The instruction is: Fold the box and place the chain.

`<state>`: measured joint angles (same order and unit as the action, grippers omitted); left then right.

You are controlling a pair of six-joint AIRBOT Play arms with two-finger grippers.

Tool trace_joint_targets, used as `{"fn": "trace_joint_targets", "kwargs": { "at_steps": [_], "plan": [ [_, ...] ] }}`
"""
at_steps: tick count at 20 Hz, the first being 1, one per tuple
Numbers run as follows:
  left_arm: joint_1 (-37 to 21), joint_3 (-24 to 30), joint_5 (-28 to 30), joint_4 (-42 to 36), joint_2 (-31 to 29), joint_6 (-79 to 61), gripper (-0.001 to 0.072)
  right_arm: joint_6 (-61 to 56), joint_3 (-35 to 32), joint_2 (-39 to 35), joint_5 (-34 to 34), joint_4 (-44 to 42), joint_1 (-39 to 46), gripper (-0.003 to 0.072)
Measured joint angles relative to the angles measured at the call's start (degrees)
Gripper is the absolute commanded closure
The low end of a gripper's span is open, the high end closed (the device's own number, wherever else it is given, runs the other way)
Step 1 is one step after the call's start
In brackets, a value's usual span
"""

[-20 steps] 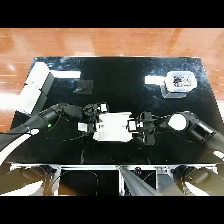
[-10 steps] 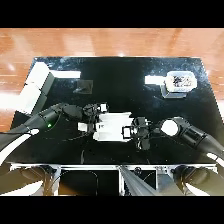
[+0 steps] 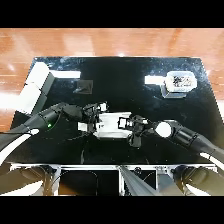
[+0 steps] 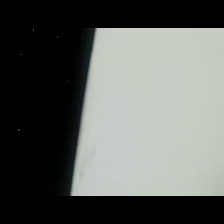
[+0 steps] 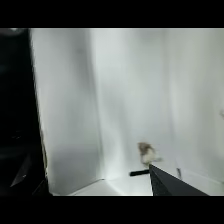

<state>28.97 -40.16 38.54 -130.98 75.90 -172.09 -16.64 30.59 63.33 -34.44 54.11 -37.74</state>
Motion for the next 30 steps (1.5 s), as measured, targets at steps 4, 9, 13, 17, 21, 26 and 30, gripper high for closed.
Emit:
{"fn": "trace_joint_targets", "kwargs": {
  "at_steps": [4,9,13,17,21,26,30],
  "plan": [
    [0.0,0.0,0.2,-0.3,0.0,0.0,0.0691,-3.9,0.0,-2.6,1.1,0.1,2.2,-0.0034],
    [0.0,0.0,0.3,-0.4,0.0,0.0,0.0691,-5.8,0.0,-4.7,1.5,1.0,4.6,-0.0034],
    [0.0,0.0,0.2,-0.5,0.0,0.0,0.0691,-1.4,0.0,-5.1,3.2,-1.0,5.2,-0.0034],
    [0.0,0.0,0.2,-0.5,0.0,0.0,0.0691,3.5,0.0,-4.8,6.1,-4.2,5.4,-0.0034],
    [0.0,0.0,0.0,-0.5,0.0,0.0,0.0691,10.0,0.0,-3.4,7.4,-11.0,6.5,-0.0034],
    [0.0,0.0,0.2,-0.5,0.0,0.0,0.0691,20.5,0.0,-0.7,6.4,-21.9,9.5,-0.0034],
    [0.0,0.0,0.4,-0.5,0.0,0.0,0.0691,28.3,0.0,1.4,2.1,-29.0,11.1,-0.0034]
  ]
}}
